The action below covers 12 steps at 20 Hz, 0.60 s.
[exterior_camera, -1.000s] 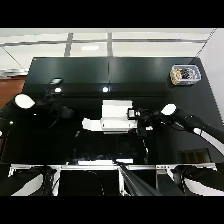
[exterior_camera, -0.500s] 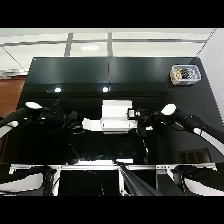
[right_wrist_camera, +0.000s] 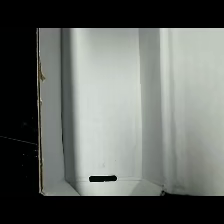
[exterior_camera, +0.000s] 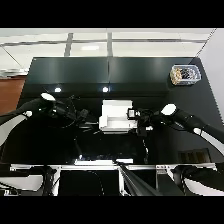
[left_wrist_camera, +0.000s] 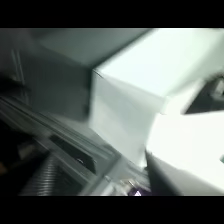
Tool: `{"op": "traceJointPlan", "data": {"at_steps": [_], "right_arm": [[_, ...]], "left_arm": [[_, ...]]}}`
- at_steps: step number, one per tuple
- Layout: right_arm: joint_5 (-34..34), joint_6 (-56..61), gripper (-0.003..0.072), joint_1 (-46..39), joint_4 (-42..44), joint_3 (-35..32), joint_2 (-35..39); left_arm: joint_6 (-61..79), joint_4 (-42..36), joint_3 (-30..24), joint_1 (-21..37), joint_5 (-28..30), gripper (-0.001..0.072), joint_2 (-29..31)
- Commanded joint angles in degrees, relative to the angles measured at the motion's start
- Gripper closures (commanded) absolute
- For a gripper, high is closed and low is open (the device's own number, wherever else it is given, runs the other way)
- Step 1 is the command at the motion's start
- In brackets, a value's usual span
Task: Fold the box and place the chain.
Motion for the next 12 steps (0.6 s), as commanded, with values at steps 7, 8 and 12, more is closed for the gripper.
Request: {"op": "traceJointPlan", "data": {"at_steps": [7, 8, 12], "right_arm": [[0.02, 0.00, 0.0269, 0.02, 0.02, 0.00, -0.02], [0.02, 0.02, 0.0269, 0.02, 0.00, 0.00, -0.02], [0.02, 0.00, 0.0269, 0.02, 0.02, 0.00, -0.02]], "left_arm": [[0.22, -0.13, 3.96, -6.25, -1.09, 0.0320, -0.31], [0.15, 0.00, 4.87, -6.93, -0.87, 0.0320, -0.31], [-6.36, 4.37, 8.35, -7.91, -0.35, 0.0319, -0.31]]}}
